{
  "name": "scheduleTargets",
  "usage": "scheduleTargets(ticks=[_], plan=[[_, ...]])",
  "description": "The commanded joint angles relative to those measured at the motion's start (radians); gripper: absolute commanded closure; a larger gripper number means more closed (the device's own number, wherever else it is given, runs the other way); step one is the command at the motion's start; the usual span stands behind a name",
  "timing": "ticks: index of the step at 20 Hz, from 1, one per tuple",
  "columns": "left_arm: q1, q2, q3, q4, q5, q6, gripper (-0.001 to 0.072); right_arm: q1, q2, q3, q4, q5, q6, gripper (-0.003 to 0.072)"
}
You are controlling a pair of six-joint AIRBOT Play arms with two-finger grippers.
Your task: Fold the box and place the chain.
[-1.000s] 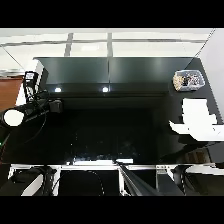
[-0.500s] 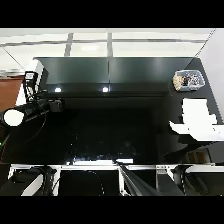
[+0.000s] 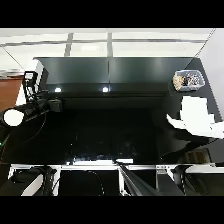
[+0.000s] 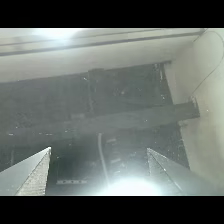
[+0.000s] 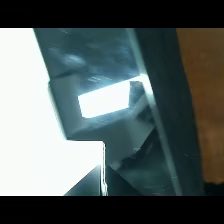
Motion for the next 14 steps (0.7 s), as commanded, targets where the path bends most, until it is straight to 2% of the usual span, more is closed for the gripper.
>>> scheduleTargets(ticks=[1,5,7,11,14], plan=[[-0.001,-0.001,0.000,-0.006,0.003,0.000,0.0003,0.033,0.115,-0.089,0.121,-0.013,0.010,0.0674],[-0.002,-0.001,0.000,-0.047,-0.023,0.000,0.0003,0.147,0.340,-0.329,0.358,-0.129,0.032,0.0674],[-0.002,-0.001,-0.001,-0.050,-0.041,0.000,0.0003,0.250,0.454,-0.457,0.397,-0.188,0.032,0.0674],[-0.011,-0.003,-0.001,-0.101,-0.087,0.001,0.0003,0.522,0.676,-0.732,0.541,-0.359,0.031,0.0674],[-0.071,-0.041,0.000,-0.162,-0.096,0.006,0.0003,0.789,0.822,-0.938,0.689,-0.552,0.024,0.0675]])
